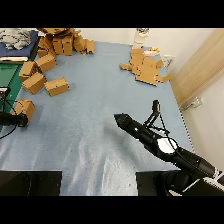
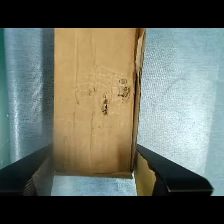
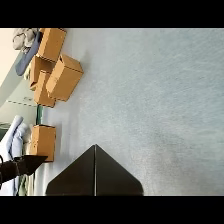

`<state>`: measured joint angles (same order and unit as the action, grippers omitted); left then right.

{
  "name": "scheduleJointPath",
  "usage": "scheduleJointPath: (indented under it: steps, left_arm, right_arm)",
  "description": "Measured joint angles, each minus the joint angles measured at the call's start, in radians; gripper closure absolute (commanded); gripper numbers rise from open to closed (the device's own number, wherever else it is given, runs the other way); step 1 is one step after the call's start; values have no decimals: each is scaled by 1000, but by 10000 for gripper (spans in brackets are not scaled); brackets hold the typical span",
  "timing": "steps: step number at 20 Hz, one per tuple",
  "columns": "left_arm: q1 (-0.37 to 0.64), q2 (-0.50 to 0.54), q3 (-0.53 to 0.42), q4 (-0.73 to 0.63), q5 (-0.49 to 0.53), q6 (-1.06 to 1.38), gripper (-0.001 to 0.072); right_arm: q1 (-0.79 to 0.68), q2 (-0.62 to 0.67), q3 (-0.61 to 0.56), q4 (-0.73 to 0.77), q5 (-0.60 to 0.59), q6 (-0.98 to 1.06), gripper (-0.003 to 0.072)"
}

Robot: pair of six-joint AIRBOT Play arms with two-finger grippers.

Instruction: Fold the box.

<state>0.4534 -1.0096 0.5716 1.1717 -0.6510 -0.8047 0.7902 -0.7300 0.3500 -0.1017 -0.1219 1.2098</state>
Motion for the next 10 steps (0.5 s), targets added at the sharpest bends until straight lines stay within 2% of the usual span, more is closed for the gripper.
scheduleJointPath:
  steps: [5,10]
  left_arm:
    - [7,25,56,-2,-55,-55,14]
    - [13,111,153,-19,-214,-174,15]
  right_arm:
    - [0,0,0,0,1,0,685]
    - [0,0,0,0,8,0,684]
